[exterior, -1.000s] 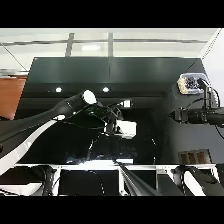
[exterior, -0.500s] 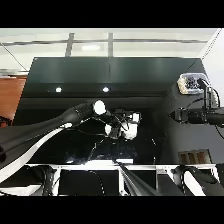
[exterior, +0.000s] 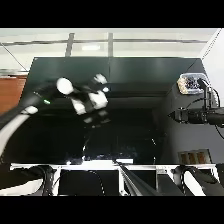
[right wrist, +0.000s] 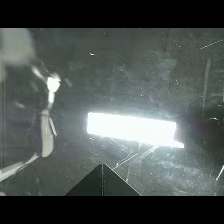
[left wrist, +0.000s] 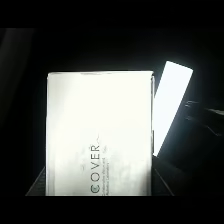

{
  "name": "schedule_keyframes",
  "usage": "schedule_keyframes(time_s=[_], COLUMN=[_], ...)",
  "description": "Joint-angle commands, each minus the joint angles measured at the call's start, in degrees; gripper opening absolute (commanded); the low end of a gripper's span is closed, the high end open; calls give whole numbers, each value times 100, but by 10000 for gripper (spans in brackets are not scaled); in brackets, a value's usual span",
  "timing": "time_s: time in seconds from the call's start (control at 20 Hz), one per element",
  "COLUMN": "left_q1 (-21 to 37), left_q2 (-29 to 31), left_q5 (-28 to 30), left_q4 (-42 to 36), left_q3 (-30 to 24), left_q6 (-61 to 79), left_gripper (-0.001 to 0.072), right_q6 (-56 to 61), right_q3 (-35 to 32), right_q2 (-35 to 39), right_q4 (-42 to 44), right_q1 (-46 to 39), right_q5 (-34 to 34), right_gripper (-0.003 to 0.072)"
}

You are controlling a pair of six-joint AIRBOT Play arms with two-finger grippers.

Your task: Fold the box and place the chain.

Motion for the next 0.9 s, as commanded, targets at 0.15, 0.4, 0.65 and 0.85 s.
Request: schedule_keyframes(time_s=[0.15,0.4,0.65,0.85], left_q1=[3209,3685,3652,3624], left_q2=[-717,-2457,-3501,-3576], left_q5=[-37,0,-17,-122], left_q4=[566,562,531,549], left_q3=[1488,3410,4194,4323], left_q6=[-1639,-1893,-2280,-2568], left_gripper=[220,220,229,720], right_q6=[55,57,57,57], right_q3=[-2,-2,-2,-2], right_q2=[2,2,0,0], right_q4=[293,728,817,813], right_q1=[0,2,282,354], right_q5=[-13,-81,-256,-337], right_gripper=[14,14,14,15])
